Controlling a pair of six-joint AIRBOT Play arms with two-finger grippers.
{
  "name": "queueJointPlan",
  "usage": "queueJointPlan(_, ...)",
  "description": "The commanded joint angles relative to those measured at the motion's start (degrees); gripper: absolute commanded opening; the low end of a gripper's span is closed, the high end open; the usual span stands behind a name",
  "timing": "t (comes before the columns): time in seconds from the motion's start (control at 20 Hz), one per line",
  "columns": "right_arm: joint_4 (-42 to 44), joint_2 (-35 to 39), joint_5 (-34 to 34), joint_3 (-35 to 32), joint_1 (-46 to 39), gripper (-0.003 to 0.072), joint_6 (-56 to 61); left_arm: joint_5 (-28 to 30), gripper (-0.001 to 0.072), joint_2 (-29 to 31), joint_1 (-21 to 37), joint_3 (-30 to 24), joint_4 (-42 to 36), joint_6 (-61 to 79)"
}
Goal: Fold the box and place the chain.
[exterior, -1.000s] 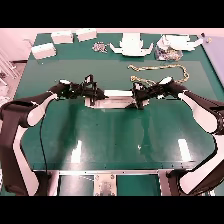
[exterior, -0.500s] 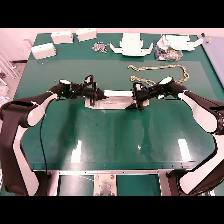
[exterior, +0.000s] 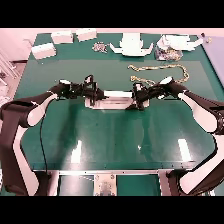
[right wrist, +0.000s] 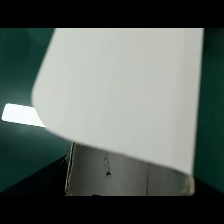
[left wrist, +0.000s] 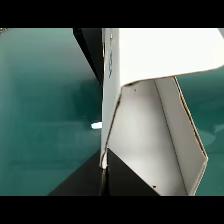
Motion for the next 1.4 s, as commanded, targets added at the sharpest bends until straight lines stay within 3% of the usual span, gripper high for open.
queueJointPlan(0.0,0.1,0.0,0.1,0.0,0.0,0.0497,0.0,0.0,0.0022,0.0,0.1,0.0,-0.6,0.0)
queueJointPlan(0.5,0.1,0.0,0.1,0.0,0.0,0.0497,0.0,-0.2,0.0023,0.2,0.1,0.1,-2.3,0.2)
queueJointPlan(0.55,0.1,0.0,0.1,0.0,0.0,0.0497,0.0,-0.3,0.0063,0.2,0.1,0.2,-2.3,0.7)
queueJointPlan(0.6,0.1,0.0,0.1,0.0,0.0,0.0497,0.0,-0.4,0.0276,0.2,0.1,0.4,-2.4,0.7)
queueJointPlan(0.65,0.1,0.0,0.1,0.0,0.0,0.0497,0.0,-0.4,0.0336,0.2,0.1,0.5,-2.6,0.7)
queueJointPlan(0.95,0.1,0.0,0.1,0.0,0.0,0.0497,0.0,-0.9,0.0341,0.4,0.1,0.5,-3.7,1.4)
queueJointPlan(1.0,0.1,0.0,0.1,0.0,0.0,0.0497,0.0,-1.4,0.0387,0.5,0.1,0.5,-4.1,2.6)
queueJointPlan(1.05,0.1,0.0,0.1,0.0,0.0,0.0497,0.0,-2.2,0.0507,0.5,0.1,0.5,-5.8,3.1)
queueJointPlan(1.1,0.1,0.0,0.1,0.0,0.0,0.0497,0.0,-2.7,0.0567,0.5,0.1,0.5,-7.5,3.1)
queueJointPlan(1.35,0.1,0.0,0.1,0.0,0.0,0.0497,0.0,-4.0,0.0568,0.5,0.5,0.5,-10.0,5.7)
